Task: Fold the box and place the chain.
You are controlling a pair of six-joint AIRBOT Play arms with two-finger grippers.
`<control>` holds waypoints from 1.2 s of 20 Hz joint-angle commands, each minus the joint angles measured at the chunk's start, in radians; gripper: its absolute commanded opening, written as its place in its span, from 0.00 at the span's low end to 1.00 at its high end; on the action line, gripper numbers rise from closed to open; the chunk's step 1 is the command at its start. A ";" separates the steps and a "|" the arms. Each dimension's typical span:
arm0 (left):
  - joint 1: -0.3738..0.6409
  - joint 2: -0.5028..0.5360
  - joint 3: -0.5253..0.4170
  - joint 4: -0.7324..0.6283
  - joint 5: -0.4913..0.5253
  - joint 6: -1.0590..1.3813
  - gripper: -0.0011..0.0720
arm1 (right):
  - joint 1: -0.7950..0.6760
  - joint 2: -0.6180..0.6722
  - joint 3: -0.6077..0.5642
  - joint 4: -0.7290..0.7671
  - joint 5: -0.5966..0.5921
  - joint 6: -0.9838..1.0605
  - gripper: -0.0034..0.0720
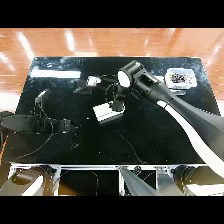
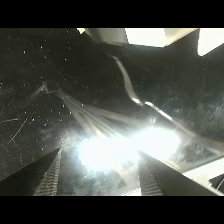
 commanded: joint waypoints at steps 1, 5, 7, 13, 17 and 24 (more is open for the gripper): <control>0.001 -0.001 0.000 0.000 0.020 0.072 0.79 | -0.014 0.013 0.015 -0.021 0.014 -0.122 0.98; 0.001 -0.001 0.000 0.000 0.018 0.101 0.79 | -0.056 0.012 0.016 0.169 -0.004 -0.463 0.98; 0.001 -0.001 0.000 0.000 0.011 0.117 0.79 | -0.061 0.008 0.016 0.207 -0.012 -0.519 0.98; 0.001 -0.001 0.000 -0.001 0.006 0.114 0.79 | -0.072 -0.061 0.016 0.262 -0.009 -0.524 0.98; 0.001 -0.001 0.000 0.000 0.004 0.114 0.79 | -0.100 -0.093 0.016 0.282 -0.018 -0.533 0.98; 0.001 -0.001 0.000 0.000 -0.047 0.114 0.79 | -0.105 -0.093 0.016 0.308 -0.044 -0.542 0.53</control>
